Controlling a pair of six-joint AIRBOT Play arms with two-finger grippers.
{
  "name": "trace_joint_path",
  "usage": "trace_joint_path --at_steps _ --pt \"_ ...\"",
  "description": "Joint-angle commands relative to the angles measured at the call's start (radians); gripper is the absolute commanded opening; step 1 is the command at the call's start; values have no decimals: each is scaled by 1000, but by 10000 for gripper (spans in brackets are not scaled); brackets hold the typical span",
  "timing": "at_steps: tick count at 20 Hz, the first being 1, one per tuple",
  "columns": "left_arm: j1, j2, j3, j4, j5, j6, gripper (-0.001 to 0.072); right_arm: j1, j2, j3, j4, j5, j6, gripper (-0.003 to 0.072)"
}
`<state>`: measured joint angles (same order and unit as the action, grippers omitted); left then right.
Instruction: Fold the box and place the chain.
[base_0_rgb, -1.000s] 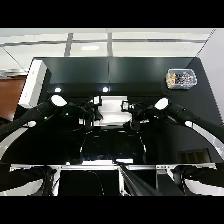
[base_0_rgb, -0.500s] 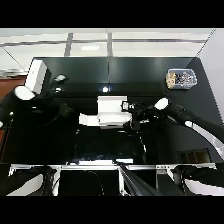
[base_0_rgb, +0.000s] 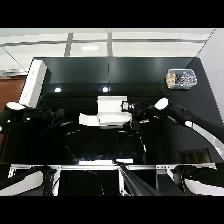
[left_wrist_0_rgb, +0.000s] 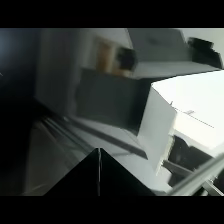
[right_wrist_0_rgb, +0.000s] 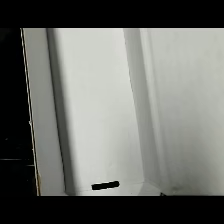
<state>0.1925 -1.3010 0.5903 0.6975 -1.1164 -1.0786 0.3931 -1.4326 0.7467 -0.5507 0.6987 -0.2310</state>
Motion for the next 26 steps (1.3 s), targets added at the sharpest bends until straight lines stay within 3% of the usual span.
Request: trace_joint_path --at_steps 1,6,9,12,19,23,24,26 --pt "-117 -110 10 -89 43 25 23 0 0 1 0 1 0 191" --pt "-298 -189 126 -111 61 34 23 0 0 1 0 1 0 191" --pt "-298 -192 195 -102 -13 61 43 0 0 1 0 0 0 191" --pt "-275 -192 245 -74 -53 56 707 0 0 1 0 1 0 191" --pt "-322 -192 265 -114 -141 54 713 0 0 1 0 1 0 191" --pt "-377 -192 265 -122 -63 54 712 0 0 1 0 1 0 191" --pt "-395 -192 266 -122 -45 54 704 0 0 1 0 1 0 191" --pt "-428 -192 277 -118 -22 49 602 0 0 1 0 1 0 191"
